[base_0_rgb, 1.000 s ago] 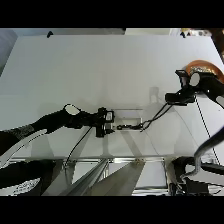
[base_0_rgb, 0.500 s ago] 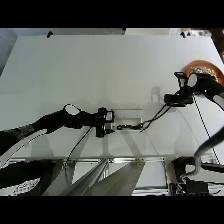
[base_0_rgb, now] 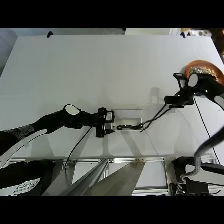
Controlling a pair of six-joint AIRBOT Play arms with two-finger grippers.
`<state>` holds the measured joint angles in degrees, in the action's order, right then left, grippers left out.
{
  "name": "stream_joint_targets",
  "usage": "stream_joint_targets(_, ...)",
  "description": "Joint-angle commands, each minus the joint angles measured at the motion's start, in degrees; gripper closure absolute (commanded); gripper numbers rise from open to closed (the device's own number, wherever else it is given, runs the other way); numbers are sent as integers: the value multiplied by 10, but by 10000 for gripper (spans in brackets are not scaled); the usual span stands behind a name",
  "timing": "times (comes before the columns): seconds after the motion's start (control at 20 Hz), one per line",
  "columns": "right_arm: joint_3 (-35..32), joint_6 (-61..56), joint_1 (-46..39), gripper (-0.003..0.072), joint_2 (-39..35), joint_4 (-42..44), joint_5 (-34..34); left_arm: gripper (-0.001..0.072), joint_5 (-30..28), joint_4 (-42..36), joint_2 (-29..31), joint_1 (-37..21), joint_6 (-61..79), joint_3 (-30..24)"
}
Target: Fold the box and place the chain.
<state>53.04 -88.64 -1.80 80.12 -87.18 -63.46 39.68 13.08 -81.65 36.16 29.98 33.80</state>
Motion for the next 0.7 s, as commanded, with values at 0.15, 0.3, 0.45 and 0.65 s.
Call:
stream_joint_targets(0.15, 1, 38, 5, 667, -169, 70, -37, 499, 0, 0, 0, 0, 0, 0)
stream_joint_targets(0.3, 1, 50, 35, 667, -268, 115, -67, 499, 0, 0, 0, 0, 0, 0)
stream_joint_targets(0.45, 1, 62, 84, 667, -359, 148, -109, 499, 0, 0, 0, 0, 0, 0)
stream_joint_targets(0.65, 1, 62, 144, 667, -458, 221, -120, 499, 0, 0, 0, 0, 0, 0)
